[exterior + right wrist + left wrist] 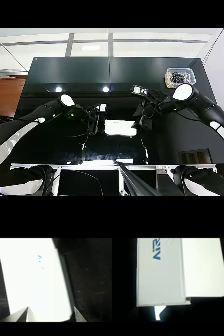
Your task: Fold the box and place the chain.
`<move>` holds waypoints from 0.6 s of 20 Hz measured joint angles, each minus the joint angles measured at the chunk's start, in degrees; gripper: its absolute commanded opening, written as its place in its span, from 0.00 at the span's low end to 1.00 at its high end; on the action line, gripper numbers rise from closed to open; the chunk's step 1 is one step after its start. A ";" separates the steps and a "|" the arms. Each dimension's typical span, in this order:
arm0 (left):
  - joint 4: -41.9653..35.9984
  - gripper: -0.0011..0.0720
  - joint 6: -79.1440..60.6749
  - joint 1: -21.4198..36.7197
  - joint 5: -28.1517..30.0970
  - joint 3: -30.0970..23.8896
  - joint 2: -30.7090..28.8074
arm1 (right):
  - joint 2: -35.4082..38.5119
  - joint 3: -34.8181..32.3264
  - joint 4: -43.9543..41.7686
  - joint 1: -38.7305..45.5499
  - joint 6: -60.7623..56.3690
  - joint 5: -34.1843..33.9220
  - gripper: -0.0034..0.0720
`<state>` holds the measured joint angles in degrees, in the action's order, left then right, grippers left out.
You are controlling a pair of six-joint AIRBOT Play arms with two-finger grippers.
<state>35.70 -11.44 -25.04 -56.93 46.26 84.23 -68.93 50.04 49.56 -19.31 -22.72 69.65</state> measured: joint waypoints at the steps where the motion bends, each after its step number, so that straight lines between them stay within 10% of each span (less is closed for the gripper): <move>1: 0.00 0.62 -0.02 0.00 0.00 0.00 0.00 | 0.31 -0.02 0.07 -0.42 -0.37 0.20 0.99; 12: 0.00 0.62 -0.15 0.00 -0.02 0.00 0.00 | 3.21 -0.17 6.21 -2.89 -7.52 -1.51 0.87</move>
<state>35.70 -11.60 -25.04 -56.95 46.26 84.23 -65.71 49.87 55.77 -22.20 -30.24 68.14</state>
